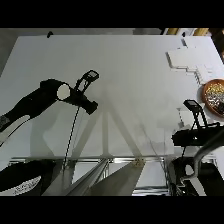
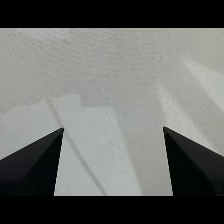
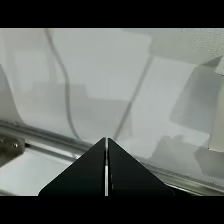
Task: Fold the box and place the chain.
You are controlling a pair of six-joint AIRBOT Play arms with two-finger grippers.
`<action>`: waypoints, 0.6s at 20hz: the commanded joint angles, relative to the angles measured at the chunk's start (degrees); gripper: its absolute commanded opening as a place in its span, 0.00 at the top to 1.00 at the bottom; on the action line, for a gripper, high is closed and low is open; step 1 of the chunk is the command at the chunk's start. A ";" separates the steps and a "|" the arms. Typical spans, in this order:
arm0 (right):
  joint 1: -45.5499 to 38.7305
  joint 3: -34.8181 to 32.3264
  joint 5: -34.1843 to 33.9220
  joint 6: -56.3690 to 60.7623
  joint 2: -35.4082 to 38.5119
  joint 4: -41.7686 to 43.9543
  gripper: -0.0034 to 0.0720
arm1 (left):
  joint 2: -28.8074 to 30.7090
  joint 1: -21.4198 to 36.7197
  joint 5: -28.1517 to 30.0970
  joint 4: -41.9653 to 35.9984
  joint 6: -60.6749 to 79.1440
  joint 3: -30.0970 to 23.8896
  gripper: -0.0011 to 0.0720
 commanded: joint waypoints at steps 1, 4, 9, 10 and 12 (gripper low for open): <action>0.07 -0.02 -4.20 0.00 0.04 -0.13 0.93 | 0.02 -0.02 0.00 0.00 0.02 0.02 0.04; 0.07 -0.02 -5.79 0.07 0.04 0.15 0.93 | 0.04 -0.02 0.00 0.00 0.02 0.02 0.04; -0.09 3.13 -8.04 12.26 -1.73 -22.77 0.93 | 0.04 -0.02 -0.02 0.02 0.02 0.00 0.04; -0.98 5.11 -7.63 12.31 -3.43 -30.03 0.93 | 0.04 -0.02 0.00 0.00 0.02 0.02 0.04; -6.62 9.62 -8.50 10.88 -9.09 -39.52 0.94 | 0.02 -0.02 0.00 0.00 0.00 0.02 0.04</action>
